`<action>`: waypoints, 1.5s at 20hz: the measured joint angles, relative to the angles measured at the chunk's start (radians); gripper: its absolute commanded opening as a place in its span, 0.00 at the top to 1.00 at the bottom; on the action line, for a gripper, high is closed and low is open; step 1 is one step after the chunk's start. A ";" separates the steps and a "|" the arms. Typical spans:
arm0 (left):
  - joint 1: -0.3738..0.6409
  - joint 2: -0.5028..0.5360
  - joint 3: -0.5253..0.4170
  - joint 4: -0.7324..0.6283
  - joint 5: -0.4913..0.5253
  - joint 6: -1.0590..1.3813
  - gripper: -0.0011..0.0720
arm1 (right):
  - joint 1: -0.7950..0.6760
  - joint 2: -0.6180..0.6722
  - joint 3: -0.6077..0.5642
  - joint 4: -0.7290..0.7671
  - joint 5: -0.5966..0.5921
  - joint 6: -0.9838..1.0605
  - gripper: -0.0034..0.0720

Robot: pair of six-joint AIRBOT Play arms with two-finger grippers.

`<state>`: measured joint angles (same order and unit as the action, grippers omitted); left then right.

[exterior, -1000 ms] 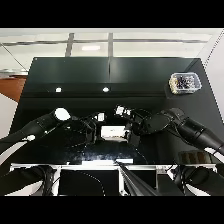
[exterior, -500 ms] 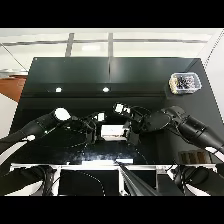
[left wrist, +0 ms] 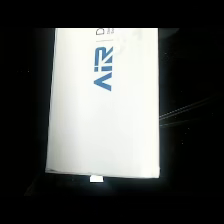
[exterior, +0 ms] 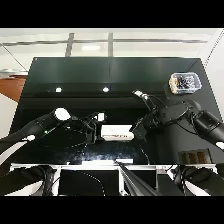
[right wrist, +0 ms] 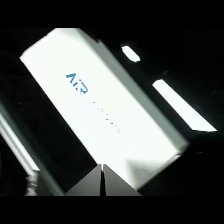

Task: Fold the box and place the chain.

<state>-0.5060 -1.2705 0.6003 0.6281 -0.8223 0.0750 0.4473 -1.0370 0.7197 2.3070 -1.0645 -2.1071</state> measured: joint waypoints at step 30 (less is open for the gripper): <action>0.000 0.000 0.000 0.001 -0.001 0.000 0.88 | 0.055 -0.214 -0.098 0.332 0.178 0.116 0.93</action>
<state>-0.5060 -1.2705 0.6003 0.6292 -0.8230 0.0750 0.5026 -1.2507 0.6220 2.6392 -0.8864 -1.9907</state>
